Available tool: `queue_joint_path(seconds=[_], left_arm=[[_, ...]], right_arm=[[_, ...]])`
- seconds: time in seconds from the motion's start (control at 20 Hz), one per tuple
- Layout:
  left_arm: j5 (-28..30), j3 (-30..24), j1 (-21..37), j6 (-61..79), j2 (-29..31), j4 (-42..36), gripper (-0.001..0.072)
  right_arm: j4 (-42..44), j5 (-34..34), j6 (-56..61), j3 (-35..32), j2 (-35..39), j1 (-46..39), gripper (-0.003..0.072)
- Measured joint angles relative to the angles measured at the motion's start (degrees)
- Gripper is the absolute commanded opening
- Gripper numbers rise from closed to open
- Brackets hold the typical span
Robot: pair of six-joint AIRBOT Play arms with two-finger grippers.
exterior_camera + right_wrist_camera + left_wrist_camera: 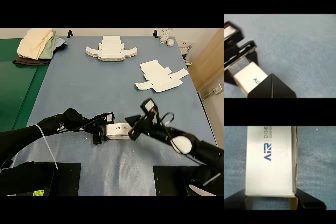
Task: Fold the box.
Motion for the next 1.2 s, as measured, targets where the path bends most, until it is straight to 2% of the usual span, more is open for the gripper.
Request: queue_joint_path(seconds=[0.15,0.35,0.5,0.65,0.9,1.2], left_arm=[[0.0,0.0,0.0,-0.02,0.0,0.0,0.0459],[0.0,0.0,0.0,0.0,0.0,0.0,0.0459],[0.0,0.0,0.0,-0.02,0.0,0.0,0.0459],[0.0,0.0,0.0,-0.02,0.0,0.0,0.0459],[-0.09,0.61,0.0,-0.2,0.52,0.5,0.0459],[-0.07,1.18,2.47,-5.84,6.56,0.28,0.0459]], right_arm=[[-5.31,11.02,6.84,7.72,-4.37,-9.29,0.0004],[-21.31,30.64,27.58,19.65,-13.86,-19.93,0.0004],[-28.87,41.72,38.95,25.42,-19.54,-24.24,0.0004],[-30.45,46.71,44.48,27.82,-22.12,-25.92,0.0004],[-30.4,49.66,47.63,28.96,-23.39,-26.73,0.0004],[-30.36,50.56,48.48,29.2,-23.63,-26.91,0.0004]])
